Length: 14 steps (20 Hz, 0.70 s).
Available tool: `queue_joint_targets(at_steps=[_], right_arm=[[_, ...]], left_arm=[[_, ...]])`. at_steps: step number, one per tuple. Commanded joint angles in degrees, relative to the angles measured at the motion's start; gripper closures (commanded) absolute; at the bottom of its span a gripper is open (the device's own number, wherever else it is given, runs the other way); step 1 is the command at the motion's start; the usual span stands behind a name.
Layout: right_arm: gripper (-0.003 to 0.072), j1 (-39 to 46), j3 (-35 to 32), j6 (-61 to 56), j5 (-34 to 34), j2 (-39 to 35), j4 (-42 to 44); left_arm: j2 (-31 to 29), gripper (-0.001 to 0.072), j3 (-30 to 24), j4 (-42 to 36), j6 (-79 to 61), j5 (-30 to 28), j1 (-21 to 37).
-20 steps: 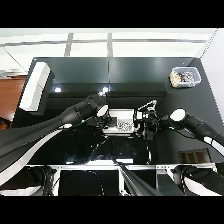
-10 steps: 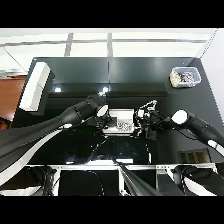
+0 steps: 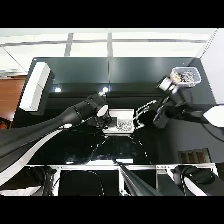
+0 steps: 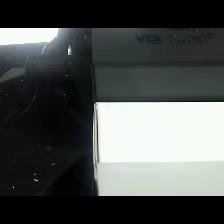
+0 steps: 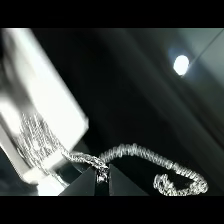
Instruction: Fold the box and place the chain.
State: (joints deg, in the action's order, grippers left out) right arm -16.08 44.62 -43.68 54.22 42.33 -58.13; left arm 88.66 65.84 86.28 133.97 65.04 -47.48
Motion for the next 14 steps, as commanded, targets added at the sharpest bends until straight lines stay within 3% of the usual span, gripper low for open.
queue_joint_targets(at_steps=[1, 5, 11, 12, 13, 14], right_arm=[[0.0669, 0.00, 9.16, -8.61, 7.85, -3.21, 5.18], [0.0668, -0.92, 10.91, -9.25, 7.76, -1.33, 16.59], [0.0666, -4.15, 5.99, -11.67, 7.19, 9.88, 15.98], [0.0614, -4.15, 5.53, -11.69, 7.21, 10.60, 15.34], [0.0322, -4.15, 5.53, -12.11, 7.23, 10.86, 14.10], [0.0223, -3.54, 5.60, -12.11, 7.43, 10.69, 12.48]], left_arm=[[0.02, 0.0683, 0.02, 0.02, 0.00, -0.02, 0.04], [0.02, 0.0683, 0.02, 0.02, 0.00, -0.02, 0.04], [0.02, 0.0683, 0.02, 0.04, -0.02, -0.02, 0.04], [0.02, 0.0683, 0.02, 0.02, 0.00, 0.00, 0.04], [0.02, 0.0683, 0.02, 0.04, 0.00, 0.00, 0.04], [0.02, 0.0683, 0.02, 0.02, 0.00, 0.00, 0.04]])
